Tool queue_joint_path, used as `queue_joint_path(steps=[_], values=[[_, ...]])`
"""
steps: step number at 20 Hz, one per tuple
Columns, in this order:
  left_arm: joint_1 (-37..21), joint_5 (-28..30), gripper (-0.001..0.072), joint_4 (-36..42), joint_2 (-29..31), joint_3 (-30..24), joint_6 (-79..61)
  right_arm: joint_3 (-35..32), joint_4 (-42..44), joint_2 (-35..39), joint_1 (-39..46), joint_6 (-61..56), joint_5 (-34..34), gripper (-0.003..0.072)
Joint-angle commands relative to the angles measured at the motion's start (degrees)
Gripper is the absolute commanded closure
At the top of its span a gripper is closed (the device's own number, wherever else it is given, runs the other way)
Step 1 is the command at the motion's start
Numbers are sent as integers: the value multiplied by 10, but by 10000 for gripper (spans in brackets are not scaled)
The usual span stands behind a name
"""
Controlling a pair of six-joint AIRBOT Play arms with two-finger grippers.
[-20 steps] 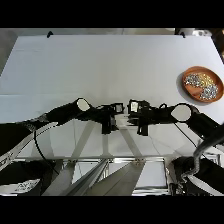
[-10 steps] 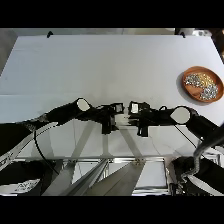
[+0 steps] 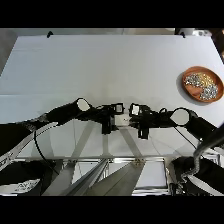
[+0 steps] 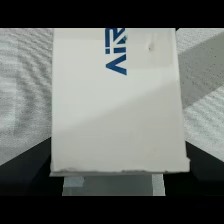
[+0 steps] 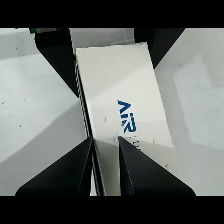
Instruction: Fold the box and place the chain.
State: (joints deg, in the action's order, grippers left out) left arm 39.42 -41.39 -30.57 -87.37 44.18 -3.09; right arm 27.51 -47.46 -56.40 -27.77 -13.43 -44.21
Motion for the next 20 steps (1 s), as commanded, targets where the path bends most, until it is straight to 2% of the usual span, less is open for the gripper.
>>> queue_joint_path(steps=[1, 6, 8, 14, 18, 19, 20], values=[[0, 0, 337, 1, 0, 0, 1, -9, -1, 0, 0, 0, -1, 536], [0, 0, 337, 1, 0, 0, 1, -9, 34, 5, 0, 0, 29, 530], [0, 0, 337, 1, 0, 0, 1, -9, 61, 12, 0, 5, 36, 479], [0, 0, 337, 1, 0, 0, 1, -9, 74, 40, 0, 5, 35, 458], [0, 0, 337, 1, 0, 0, 1, -9, 118, 65, 0, 5, 35, 458], [0, 0, 337, 1, 0, 0, 1, -9, 151, 66, 0, 5, 33, 468], [0, 0, 337, 1, 0, 0, 1, -9, 180, 66, 0, 5, 31, 510]])
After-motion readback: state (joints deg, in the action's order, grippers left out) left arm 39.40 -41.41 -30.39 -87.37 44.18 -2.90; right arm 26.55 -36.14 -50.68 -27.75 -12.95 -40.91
